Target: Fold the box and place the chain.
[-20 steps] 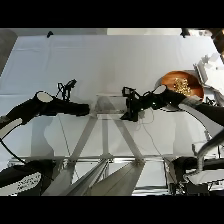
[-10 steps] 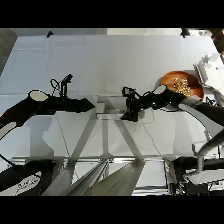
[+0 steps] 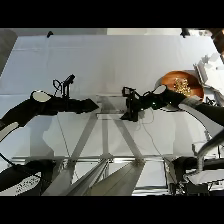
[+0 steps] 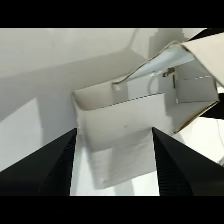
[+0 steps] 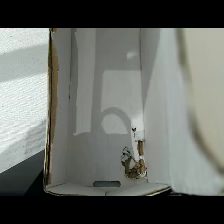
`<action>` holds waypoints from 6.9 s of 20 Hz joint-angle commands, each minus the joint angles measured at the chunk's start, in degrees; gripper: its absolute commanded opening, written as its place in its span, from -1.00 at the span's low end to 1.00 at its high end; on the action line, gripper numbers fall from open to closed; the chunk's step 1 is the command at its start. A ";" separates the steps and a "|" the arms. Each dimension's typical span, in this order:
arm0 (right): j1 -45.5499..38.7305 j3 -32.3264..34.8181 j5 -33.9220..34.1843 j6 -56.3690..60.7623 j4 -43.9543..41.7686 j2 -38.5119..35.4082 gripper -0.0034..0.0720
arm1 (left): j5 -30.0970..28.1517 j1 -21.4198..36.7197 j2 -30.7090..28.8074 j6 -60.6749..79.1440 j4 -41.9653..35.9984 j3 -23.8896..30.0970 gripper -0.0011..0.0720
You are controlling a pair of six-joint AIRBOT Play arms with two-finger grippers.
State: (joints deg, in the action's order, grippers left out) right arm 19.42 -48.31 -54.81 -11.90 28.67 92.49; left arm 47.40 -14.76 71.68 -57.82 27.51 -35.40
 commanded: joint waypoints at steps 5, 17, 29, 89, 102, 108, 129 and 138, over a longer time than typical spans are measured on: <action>-0.02 0.00 -0.02 0.00 -0.02 0.02 0.42 | -5.70 -5.16 0.50 0.02 -4.26 0.02 0.42; -0.02 0.00 -0.02 0.00 0.00 0.02 0.42 | -13.49 -7.45 0.74 2.73 6.32 0.02 0.41; -0.02 0.00 -0.02 0.00 -0.02 0.02 0.42 | -1.14 -10.69 2.38 -23.37 31.19 -10.25 0.44; -0.02 0.00 -0.02 0.00 0.00 0.02 0.42 | 20.79 5.11 19.78 73.16 9.25 -19.69 0.81; -0.02 0.00 -0.02 0.00 0.00 0.02 0.42 | 22.69 3.54 19.78 85.33 9.55 -19.69 0.95; -0.02 0.00 -0.02 0.00 -0.02 0.02 0.42 | 26.77 3.45 20.11 84.43 9.20 -19.67 0.94; -0.02 0.00 -0.02 0.00 0.00 0.02 0.42 | 16.39 1.38 22.38 84.91 -2.27 -14.53 0.94; -0.02 0.00 -0.02 0.00 0.00 0.02 0.42 | 16.28 -1.95 22.38 84.80 1.84 -14.45 0.93</action>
State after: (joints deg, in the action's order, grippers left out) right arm 19.40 -48.29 -54.83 -11.99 28.67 92.51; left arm 63.81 -15.90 94.13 26.63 27.73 -49.89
